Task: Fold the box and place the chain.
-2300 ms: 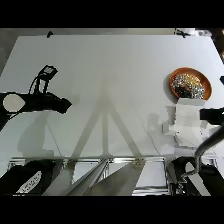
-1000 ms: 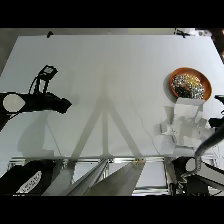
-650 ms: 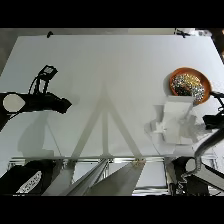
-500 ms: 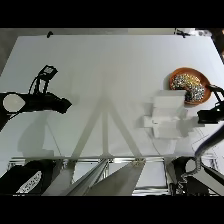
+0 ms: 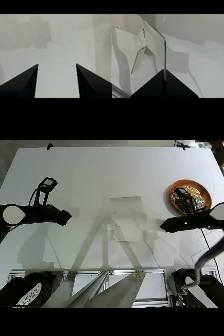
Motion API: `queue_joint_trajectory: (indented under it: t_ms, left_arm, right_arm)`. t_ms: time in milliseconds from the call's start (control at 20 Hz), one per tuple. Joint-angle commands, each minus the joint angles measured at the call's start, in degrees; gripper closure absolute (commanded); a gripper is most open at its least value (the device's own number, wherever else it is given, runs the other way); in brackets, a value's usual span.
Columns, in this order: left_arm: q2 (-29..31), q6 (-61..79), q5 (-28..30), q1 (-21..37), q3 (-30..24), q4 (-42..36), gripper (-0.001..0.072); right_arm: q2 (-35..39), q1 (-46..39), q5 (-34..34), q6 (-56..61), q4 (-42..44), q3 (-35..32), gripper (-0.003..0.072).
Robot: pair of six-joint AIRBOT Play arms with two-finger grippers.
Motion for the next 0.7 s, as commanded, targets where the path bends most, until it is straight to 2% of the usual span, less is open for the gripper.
queue_joint_trajectory:
  t_ms: [0,250,400,550,650]
  left_arm:
    - [0.0,0.0,0.2,0.0,0.0,-1.0,0.0204]
    - [-0.1,0.3,0.4,0.0,0.0,-3.1,0.0206]
    - [-0.2,6.5,-1.6,0.0,0.0,-6.2,0.0211]
    - [-1.4,17.9,-3.0,0.0,0.0,-13.9,0.023]
    - [-3.5,28.5,-3.8,0.0,0.0,-22.2,0.0285]
  right_arm:
    - [0.7,7.8,-11.5,3.8,4.0,-5.3,0.0678]
    - [-0.7,12.7,-15.0,6.0,4.1,-6.9,0.0677]
    - [-1.3,15.0,-18.7,6.9,4.1,-6.9,0.0677]
    - [-1.3,16.8,-19.6,7.1,4.2,-6.9,0.0677]
    - [-1.3,17.9,-19.6,7.1,4.2,-6.9,0.0677]
